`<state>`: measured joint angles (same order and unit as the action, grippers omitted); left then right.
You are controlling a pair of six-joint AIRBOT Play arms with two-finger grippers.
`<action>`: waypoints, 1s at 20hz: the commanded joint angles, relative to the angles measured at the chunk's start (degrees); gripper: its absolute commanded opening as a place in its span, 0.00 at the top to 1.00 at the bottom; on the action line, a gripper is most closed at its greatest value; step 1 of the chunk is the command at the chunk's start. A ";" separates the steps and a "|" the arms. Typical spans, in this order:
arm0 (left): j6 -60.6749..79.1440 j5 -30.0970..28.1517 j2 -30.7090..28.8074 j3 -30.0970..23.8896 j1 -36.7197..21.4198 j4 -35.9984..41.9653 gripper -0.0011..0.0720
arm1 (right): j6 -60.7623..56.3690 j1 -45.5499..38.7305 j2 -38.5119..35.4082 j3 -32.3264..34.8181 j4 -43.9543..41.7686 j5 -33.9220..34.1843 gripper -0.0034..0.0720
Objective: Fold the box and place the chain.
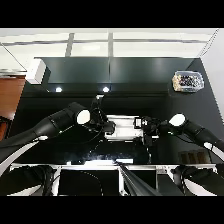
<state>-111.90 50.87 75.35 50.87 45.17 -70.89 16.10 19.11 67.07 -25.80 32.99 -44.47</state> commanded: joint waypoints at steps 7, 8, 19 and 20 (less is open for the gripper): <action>-7.48 0.42 0.70 1.79 3.43 -3.63 0.30 | -0.02 0.04 0.00 0.00 0.00 -0.02 0.33; -9.79 0.44 0.70 1.79 4.15 -5.38 0.30 | -0.02 0.04 0.00 0.00 0.00 -0.02 0.33; -18.86 7.41 7.13 9.20 9.16 -14.80 0.50 | -0.02 0.04 0.00 0.00 0.00 -0.02 0.33; -19.17 8.31 7.78 9.86 9.42 -15.72 0.50 | -0.02 0.04 0.00 0.00 0.02 -0.04 0.33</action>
<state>-128.73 55.66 80.99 58.43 53.58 -83.37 16.08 19.11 67.05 -25.80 33.01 -44.47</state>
